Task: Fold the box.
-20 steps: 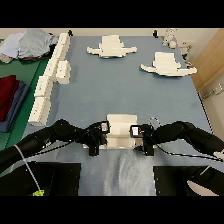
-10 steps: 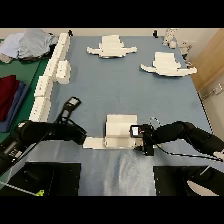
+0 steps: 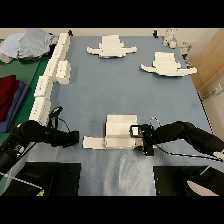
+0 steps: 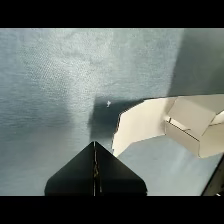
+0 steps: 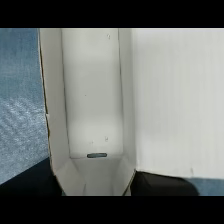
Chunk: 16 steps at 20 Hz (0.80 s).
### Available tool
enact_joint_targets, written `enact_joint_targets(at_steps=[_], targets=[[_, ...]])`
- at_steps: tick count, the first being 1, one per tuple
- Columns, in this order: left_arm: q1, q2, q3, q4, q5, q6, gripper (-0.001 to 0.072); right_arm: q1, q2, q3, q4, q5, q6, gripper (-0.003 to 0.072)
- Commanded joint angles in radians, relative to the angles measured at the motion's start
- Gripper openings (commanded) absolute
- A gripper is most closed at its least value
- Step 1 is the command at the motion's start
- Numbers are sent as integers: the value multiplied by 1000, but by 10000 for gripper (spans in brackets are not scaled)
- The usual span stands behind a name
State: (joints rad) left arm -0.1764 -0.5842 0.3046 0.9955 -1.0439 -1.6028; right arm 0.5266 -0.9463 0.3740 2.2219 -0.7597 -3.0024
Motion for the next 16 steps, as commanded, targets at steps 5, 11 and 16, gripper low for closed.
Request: enact_joint_targets(at_steps=[5, 11, 16], targets=[[-199, -81, -64, -209, 199, 31, 12, 1, 0, 1, 0, 0, 0, 483], [-360, -139, -55, -321, 386, 42, 12, 1, 0, 1, 0, 0, 0, 483], [-359, -139, -3, -320, 342, 89, 14, 1, 0, 1, 0, 0, 0, 483]])
